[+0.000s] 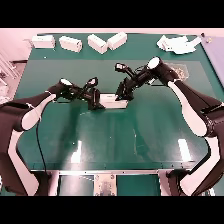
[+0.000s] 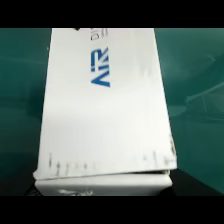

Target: Fold the box and place the chain.

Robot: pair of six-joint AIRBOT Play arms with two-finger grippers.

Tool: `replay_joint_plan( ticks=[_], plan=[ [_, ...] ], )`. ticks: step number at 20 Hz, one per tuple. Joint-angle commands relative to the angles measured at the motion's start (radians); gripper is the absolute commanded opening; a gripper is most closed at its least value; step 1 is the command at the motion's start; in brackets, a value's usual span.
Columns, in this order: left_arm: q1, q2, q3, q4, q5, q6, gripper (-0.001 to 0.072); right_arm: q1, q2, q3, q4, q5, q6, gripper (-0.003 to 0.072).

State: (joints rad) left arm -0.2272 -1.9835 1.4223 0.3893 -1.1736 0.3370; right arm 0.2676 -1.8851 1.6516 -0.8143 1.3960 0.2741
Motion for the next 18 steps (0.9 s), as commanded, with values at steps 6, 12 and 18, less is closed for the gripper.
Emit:
replay_joint_plan(
  ticks=[6, 12, 18],
  plan=[
    [-0.001, -0.001, 0.001, -0.007, 0.01, -0.007, 0.0469, -0.07, 0.008, -0.011, 0.138, 0.012, -0.052, 0.052],
    [-0.001, -0.001, 0.001, -0.007, 0.01, -0.007, 0.0468, -0.105, 0.008, -0.013, 0.301, 0.045, -0.1, 0.0328],
    [-0.001, -0.001, 0.001, -0.007, 0.01, -0.007, 0.0469, -0.105, 0.008, -0.121, 0.302, 0.006, -0.13, 0.0014]
  ],
)
